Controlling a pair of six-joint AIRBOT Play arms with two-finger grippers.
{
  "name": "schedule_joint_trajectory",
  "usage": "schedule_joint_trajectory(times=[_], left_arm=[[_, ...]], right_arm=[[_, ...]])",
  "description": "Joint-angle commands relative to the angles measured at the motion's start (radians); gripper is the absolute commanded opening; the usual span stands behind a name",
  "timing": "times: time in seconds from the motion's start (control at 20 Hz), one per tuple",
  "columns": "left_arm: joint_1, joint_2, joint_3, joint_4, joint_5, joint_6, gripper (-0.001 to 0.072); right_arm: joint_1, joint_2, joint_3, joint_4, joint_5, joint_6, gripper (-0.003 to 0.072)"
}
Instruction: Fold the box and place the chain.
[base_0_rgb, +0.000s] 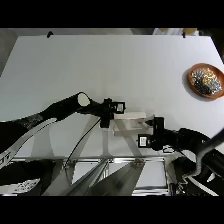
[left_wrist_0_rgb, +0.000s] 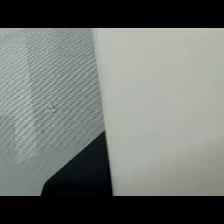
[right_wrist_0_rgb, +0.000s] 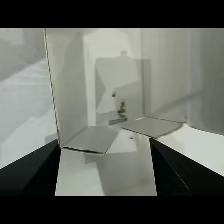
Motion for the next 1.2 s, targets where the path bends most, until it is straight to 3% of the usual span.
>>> schedule_joint_trajectory(times=[0.0,0.35,0.55,0.9,1.0,1.05,1.15], left_arm=[[-0.001,0.000,0.000,0.000,0.000,0.000,0.0013],[-0.001,0.000,0.000,0.000,0.000,0.000,0.0013],[-0.001,0.000,0.000,0.000,0.000,0.000,0.0013],[-0.001,0.000,0.000,0.000,0.000,0.000,0.0013],[-0.001,0.000,0.000,0.000,0.000,0.000,0.0013],[-0.001,0.000,0.000,0.000,0.000,0.000,0.0013],[-0.001,0.000,0.000,0.000,0.000,0.000,0.0013]], right_arm=[[-0.074,-0.006,0.022,0.060,-0.006,-0.040,0.0595],[-0.247,-0.124,0.084,0.313,0.048,-0.274,0.0595],[-0.319,-0.209,0.115,0.555,0.093,-0.557,0.0594],[-0.323,-0.035,0.100,0.402,0.131,-0.412,0.0595],[-0.270,0.023,0.077,0.369,0.167,-0.353,0.0614],[-0.222,0.045,0.065,0.370,0.201,-0.341,0.0697],[-0.103,0.066,0.030,0.348,0.229,-0.333,0.0695]])
